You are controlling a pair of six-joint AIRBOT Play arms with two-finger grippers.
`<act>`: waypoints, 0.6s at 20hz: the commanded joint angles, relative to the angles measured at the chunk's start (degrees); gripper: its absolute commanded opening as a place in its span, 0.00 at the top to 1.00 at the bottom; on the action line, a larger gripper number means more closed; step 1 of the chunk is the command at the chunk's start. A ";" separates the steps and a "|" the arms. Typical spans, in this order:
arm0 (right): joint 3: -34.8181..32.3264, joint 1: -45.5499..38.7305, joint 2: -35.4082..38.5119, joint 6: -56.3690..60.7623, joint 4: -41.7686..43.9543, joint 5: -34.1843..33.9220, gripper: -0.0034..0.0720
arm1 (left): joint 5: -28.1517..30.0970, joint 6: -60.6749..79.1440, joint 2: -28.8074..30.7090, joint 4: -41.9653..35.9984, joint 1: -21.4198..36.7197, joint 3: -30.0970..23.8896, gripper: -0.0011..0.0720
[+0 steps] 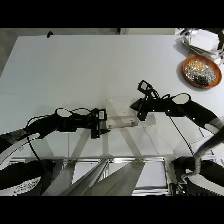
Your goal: Fold the box and place the chain.
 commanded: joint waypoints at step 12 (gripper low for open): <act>-1.55 0.00 15.72 7.15 -38.73 17.07 0.70 | 0.00 0.00 0.07 0.02 -0.02 0.00 0.80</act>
